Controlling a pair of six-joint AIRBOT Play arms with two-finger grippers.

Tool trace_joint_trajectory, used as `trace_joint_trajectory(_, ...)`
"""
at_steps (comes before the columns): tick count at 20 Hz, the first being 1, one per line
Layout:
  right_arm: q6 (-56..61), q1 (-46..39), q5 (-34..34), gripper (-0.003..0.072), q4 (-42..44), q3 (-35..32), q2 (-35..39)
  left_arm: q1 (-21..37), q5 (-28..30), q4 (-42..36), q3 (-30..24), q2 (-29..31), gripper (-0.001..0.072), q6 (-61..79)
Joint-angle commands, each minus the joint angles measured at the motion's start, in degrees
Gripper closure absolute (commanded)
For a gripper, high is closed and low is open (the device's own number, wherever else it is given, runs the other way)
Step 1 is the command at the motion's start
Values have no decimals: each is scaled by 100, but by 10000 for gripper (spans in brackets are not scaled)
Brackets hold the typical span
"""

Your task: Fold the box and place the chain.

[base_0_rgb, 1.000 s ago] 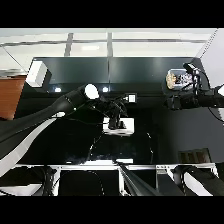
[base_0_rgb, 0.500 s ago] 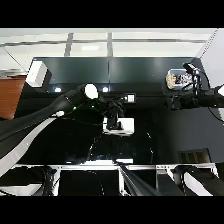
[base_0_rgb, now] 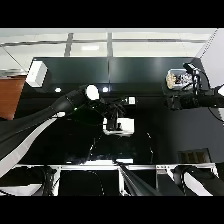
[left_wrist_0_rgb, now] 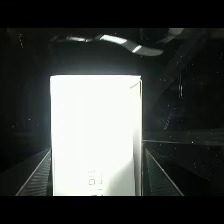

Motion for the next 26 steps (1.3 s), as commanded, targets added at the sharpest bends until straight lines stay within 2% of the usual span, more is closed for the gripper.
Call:
trace_joint_trajectory(1,0,-4,2,672,0,-2,4,-63,0,129,7,-4,-4,-4)
trace_joint_trajectory(4,0,-4,2,671,0,-2,2,-109,22,348,7,-7,-4,-118)
trace_joint_trajectory(18,0,-4,2,671,0,-2,4,-170,83,369,4,-72,-4,-262)
trace_joint_trajectory(26,2,-4,0,671,0,-2,2,-551,546,142,7,-411,-4,-400)
